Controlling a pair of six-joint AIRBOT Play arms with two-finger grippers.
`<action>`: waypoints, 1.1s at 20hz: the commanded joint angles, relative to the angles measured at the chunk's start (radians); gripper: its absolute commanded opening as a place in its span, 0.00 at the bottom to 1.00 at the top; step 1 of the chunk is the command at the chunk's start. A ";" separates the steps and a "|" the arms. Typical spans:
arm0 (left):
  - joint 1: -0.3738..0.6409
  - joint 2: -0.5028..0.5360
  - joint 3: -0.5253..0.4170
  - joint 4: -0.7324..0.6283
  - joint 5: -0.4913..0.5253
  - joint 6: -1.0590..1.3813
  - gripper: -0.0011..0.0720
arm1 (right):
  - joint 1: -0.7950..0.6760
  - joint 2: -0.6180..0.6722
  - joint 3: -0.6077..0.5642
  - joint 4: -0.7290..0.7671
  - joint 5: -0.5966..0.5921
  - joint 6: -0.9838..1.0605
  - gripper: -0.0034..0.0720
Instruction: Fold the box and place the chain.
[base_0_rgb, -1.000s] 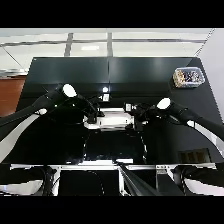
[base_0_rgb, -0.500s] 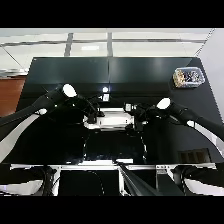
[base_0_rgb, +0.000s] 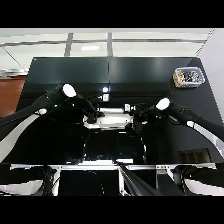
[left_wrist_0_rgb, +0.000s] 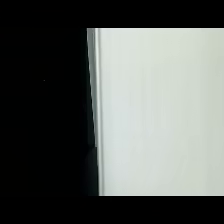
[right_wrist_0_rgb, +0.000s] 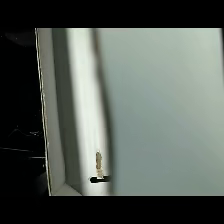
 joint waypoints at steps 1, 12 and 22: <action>0.000 0.008 0.000 0.002 -0.002 0.000 0.07 | 0.003 -0.001 0.000 -0.003 -0.008 0.003 0.58; 0.071 0.285 0.024 0.454 -0.188 -0.840 0.63 | 0.004 -0.001 0.000 -0.006 -0.005 0.003 0.58; 0.045 0.300 -0.274 -0.512 -0.119 -0.609 0.04 | 0.004 -0.001 0.000 -0.006 -0.005 0.002 0.15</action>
